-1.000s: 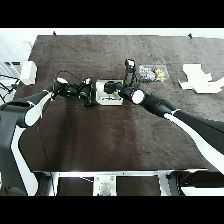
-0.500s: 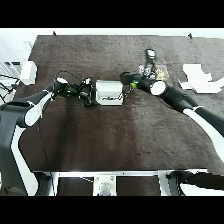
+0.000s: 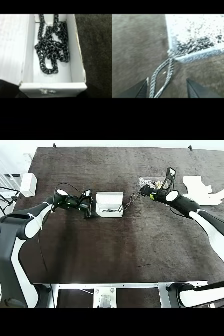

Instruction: Fold the box and place the chain.

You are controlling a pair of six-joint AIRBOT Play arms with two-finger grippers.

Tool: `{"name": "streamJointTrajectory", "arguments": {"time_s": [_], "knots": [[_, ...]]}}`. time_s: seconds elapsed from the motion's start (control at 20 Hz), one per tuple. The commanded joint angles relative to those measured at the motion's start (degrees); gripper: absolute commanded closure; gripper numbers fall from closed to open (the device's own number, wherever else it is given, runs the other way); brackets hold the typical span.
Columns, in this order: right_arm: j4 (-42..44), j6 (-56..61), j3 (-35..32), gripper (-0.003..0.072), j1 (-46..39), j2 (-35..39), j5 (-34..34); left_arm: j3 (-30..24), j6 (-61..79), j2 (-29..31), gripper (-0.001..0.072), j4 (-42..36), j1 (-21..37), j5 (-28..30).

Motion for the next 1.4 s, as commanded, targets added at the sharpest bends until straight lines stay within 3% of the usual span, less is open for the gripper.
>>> {"name": "streamJointTrajectory", "arguments": {"time_s": [0.0, 0.5, 0.55, 0.6, 0.65, 0.95, 1.35], "knots": [[2.45, -0.02, 5.73, 0.0113, -0.24, -7.3, 0.74, 0.02, -0.02, -0.02, 0.0301, 0.02, 0.0, 0.02], [9.53, 0.22, 16.24, 0.0138, 1.81, -18.73, 2.89, 0.02, 0.0, -0.02, 0.0301, 0.02, 0.0, 0.02], [9.73, 0.26, 16.98, 0.0254, 1.79, -19.61, 2.93, 0.0, 0.0, -0.02, 0.0301, 0.02, 0.0, 0.02], [9.86, 0.39, 17.25, 0.0521, 1.79, -19.76, 2.91, 0.02, 0.0, -0.02, 0.0301, 0.02, 0.0, 0.02], [10.12, 0.39, 17.42, 0.068, 1.79, -19.54, 2.93, 0.02, 0.0, -0.02, 0.0301, 0.02, 0.0, 0.02], [2.95, -0.26, 16.48, 0.0686, 3.87, -8.26, 4.68, 0.02, -0.02, -0.02, 0.0302, 0.02, 0.0, 0.02], [-6.27, -0.24, 16.44, 0.0685, 7.65, 11.69, 16.26, 0.02, 0.0, -0.02, 0.0301, 0.02, 0.0, 0.0]]}}
